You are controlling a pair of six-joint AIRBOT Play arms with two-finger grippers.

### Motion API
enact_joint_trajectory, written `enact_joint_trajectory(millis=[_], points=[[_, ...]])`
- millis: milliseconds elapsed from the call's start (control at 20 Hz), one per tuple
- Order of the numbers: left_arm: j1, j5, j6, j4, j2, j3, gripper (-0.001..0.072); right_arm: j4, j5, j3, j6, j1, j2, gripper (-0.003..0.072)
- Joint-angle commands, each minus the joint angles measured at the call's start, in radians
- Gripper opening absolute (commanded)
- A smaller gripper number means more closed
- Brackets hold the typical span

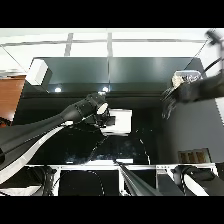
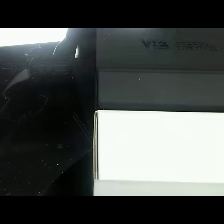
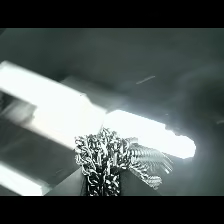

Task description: Fold the box and place the chain.

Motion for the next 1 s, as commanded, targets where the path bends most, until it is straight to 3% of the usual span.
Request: enact_joint_trajectory(millis=[0, 300, 650, 900, 950], points=[[0.001, 0.001, 0.000, 0.000, 0.000, 0.001, 0.0028, 0.180, -0.122, -0.189, 0.000, 0.176, 0.036, 0.0008], [0.001, 0.000, 0.000, 0.000, 0.000, 0.001, 0.0028, 0.234, -0.613, -0.337, 0.029, 0.396, -0.009, 0.0009], [0.001, 0.001, 0.000, 0.000, 0.000, 0.001, 0.0028, 0.218, -0.613, -0.342, 0.028, 0.412, -0.183, 0.0013], [0.001, 0.000, 0.000, 0.000, 0.000, 0.000, 0.0028, 0.170, -0.588, -0.342, 0.030, 0.412, -0.219, 0.0028], [0.001, 0.000, 0.000, 0.000, 0.000, 0.000, 0.0028, 0.167, -0.572, -0.342, 0.029, 0.412, -0.219, 0.0211]])
